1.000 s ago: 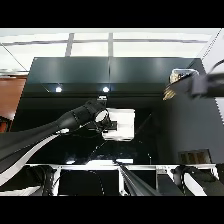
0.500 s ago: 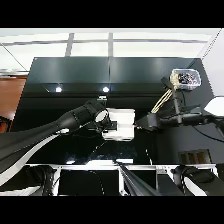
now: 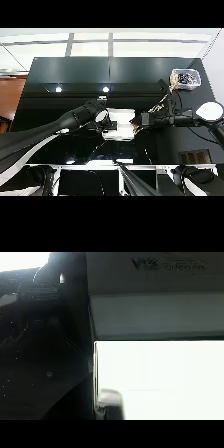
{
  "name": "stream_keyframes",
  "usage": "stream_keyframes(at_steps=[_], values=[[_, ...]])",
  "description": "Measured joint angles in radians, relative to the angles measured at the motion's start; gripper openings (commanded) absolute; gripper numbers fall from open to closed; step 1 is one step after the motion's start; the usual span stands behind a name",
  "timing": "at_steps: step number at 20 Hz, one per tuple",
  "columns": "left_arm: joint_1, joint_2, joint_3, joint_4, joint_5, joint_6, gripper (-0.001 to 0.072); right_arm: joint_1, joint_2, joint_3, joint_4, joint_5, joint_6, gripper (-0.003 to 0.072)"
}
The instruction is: Fold the box and place the chain.
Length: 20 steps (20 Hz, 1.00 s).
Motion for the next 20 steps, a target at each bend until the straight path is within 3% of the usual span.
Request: stream_keyframes(at_steps=[10,11,12,13,16,20], values=[[0.000,0.000,0.000,0.000,0.000,0.000,0.0031,0.002,-0.032,-0.001,0.089,-0.083,0.006,0.0021],[0.000,0.000,0.000,0.000,0.000,0.000,0.0031,0.002,-0.034,-0.002,0.089,-0.086,0.011,0.0044],[0.000,0.000,0.000,0.000,0.000,0.000,0.0031,0.002,-0.037,-0.002,0.088,-0.090,0.012,0.0263],[0.000,0.000,0.000,0.000,0.000,0.000,0.0031,0.002,-0.040,-0.002,0.084,-0.093,0.016,0.0387],[0.000,0.000,0.000,0.000,0.000,-0.001,0.0031,-0.009,-0.048,-0.002,0.035,-0.103,0.042,0.0387],[0.000,0.000,0.000,0.000,0.000,0.000,0.0031,-0.109,-0.051,-0.002,-0.157,-0.179,0.115,0.0385]])
